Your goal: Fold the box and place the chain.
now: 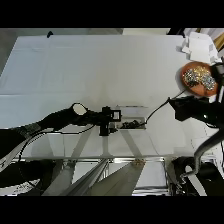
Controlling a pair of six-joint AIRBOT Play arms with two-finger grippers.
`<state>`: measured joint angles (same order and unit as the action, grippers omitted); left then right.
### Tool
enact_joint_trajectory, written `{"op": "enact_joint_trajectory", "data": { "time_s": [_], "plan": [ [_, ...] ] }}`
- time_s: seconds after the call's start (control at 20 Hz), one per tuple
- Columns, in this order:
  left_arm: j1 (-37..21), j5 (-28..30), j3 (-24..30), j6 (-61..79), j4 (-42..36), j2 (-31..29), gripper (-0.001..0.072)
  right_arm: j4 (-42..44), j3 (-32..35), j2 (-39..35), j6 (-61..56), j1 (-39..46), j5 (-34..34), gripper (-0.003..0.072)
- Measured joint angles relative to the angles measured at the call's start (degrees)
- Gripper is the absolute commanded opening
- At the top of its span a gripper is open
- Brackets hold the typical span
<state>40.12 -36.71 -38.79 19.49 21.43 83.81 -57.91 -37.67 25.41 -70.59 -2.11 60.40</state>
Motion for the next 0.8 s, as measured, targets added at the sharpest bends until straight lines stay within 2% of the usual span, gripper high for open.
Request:
{"op": "enact_joint_trajectory", "data": {
  "time_s": [0.2,0.45,0.6,0.8],
  "plan": [
    [0.0,0.0,0.0,0.0,0.0,0.0,0.0274,11.9,0.0,-4.2,3.6,0.0,2.4,0.001],
    [0.0,0.0,0.0,0.0,0.0,0.0,0.0274,24.0,0.0,-3.6,7.7,0.0,5.4,0.001],
    [0.0,0.0,0.0,0.0,0.0,0.0,0.0274,28.2,0.0,-2.0,9.4,0.0,6.2,0.001],
    [0.0,0.0,0.0,0.0,0.0,0.0,0.0274,29.7,0.0,2.5,12.2,0.0,7.1,0.001]
  ]
}}
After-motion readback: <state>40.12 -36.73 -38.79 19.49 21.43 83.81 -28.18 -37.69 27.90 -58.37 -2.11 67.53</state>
